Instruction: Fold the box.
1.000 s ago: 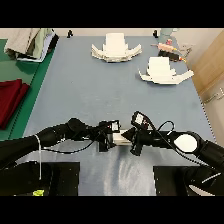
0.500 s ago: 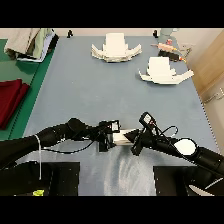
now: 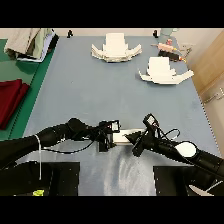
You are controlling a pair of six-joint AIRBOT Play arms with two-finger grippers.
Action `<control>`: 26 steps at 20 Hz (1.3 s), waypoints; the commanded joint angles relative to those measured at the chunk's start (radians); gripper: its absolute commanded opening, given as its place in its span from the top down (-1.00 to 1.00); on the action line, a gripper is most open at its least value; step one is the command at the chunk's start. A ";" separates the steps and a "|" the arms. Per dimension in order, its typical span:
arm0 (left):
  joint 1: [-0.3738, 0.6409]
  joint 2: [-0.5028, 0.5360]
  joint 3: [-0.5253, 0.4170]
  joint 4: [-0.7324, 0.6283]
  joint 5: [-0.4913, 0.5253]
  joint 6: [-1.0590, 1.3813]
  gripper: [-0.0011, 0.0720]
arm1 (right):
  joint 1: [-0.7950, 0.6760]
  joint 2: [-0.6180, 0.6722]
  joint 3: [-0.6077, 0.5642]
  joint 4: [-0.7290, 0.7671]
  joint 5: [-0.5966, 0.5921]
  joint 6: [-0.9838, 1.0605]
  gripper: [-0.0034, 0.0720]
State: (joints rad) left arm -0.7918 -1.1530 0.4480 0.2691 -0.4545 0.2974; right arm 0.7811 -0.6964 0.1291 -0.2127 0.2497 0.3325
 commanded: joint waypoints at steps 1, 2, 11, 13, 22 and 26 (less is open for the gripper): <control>0.001 0.000 0.000 0.000 0.000 0.001 -0.18 | 0.000 -0.001 -0.014 0.005 0.003 -0.001 0.90; 0.001 0.000 0.000 0.000 0.000 0.001 -0.18 | 0.000 -0.001 -0.014 0.005 0.003 -0.001 0.90; 0.001 0.000 0.000 0.000 0.000 0.001 -0.18 | 0.000 0.039 0.016 0.003 -0.007 -0.013 0.90; 0.001 0.000 0.000 0.000 0.000 0.001 -0.18 | 0.000 0.087 0.047 -0.003 -0.027 -0.021 0.90; 0.001 0.000 0.000 0.000 0.000 0.001 -0.18 | -0.052 0.090 0.092 -0.185 -0.175 -0.004 0.90; 0.001 0.000 0.000 0.000 0.000 0.001 -0.18 | -0.114 -0.099 0.204 -0.203 -0.093 0.015 0.90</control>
